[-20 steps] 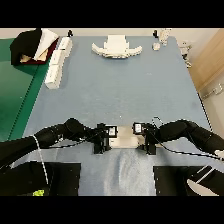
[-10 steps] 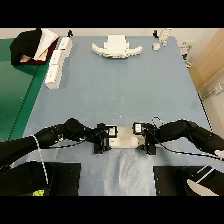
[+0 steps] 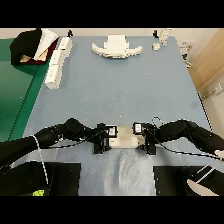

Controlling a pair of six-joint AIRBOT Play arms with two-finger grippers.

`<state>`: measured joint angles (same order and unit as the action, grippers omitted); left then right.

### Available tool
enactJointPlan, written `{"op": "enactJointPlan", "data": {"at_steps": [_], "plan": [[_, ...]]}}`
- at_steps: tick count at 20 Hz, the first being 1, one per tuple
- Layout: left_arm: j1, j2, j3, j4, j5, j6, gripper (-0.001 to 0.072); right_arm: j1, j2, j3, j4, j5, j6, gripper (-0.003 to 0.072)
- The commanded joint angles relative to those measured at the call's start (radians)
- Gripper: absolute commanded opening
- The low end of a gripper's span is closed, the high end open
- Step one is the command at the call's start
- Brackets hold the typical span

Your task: Fold the box.

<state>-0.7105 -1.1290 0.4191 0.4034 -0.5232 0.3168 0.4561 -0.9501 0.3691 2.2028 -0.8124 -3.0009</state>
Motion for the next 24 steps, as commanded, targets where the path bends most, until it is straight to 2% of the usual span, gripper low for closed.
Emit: {"op": "enactJointPlan", "data": {"at_steps": [1,11,12,15,20,23,24], "plan": [[0.0,0.0,0.001,0.0,0.0,0.0,0.0463,0.0,0.0,0.0,0.0,0.0,0.0,0.0528],[0.0,0.0,0.001,0.0,0.0,0.0,0.0463,0.001,0.0,0.001,-0.001,-0.042,0.016,0.0542],[0.0,0.0,0.001,0.0,0.0,0.0,0.0463,0.001,0.006,0.005,-0.01,-0.045,0.05,0.0702],[0.0,0.0,0.001,0.0,0.0,0.0,0.0463,0.0,0.055,0.026,-0.092,-0.075,0.219,0.072],[0.0,0.0,0.001,0.0,0.0,0.0,0.0463,0.0,0.177,0.069,-0.319,-0.206,0.435,0.072],[0.0,0.0,0.001,0.0,0.0,0.0,0.0463,0.0,0.262,0.116,-0.436,-0.29,0.763,0.0705],[0.0,0.0,0.001,0.0,0.0,0.0,0.0463,0.0,0.286,0.136,-0.441,-0.332,0.912,0.0677]]}}
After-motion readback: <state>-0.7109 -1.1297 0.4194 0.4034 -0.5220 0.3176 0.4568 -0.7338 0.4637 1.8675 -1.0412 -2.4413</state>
